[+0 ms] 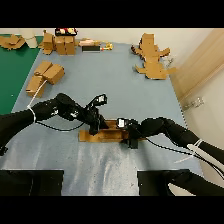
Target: Fold the box.
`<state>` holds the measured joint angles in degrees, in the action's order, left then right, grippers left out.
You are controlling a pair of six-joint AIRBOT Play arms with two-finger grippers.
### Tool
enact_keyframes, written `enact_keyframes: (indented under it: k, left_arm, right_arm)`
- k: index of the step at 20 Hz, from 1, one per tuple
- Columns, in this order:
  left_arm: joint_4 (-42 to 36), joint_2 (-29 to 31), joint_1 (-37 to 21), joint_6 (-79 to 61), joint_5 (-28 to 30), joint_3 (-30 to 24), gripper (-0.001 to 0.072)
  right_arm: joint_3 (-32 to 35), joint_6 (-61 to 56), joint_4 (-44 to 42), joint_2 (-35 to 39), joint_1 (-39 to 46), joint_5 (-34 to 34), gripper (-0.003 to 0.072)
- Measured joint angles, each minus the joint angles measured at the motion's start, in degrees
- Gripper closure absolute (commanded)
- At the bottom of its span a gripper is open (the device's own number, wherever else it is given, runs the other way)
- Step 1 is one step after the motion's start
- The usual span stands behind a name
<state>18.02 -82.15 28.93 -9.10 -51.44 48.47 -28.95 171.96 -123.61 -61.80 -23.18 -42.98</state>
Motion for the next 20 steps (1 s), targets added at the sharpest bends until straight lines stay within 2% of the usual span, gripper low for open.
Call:
enact_keyframes:
  k: [20]
  left_arm:
    - [-0.81, 0.00, 0.00, 0.00, 0.74, 0.00, 0.0696]
  right_arm:
    - [0.02, 0.00, 0.20, 0.00, 0.00, 0.50, 0.0215]
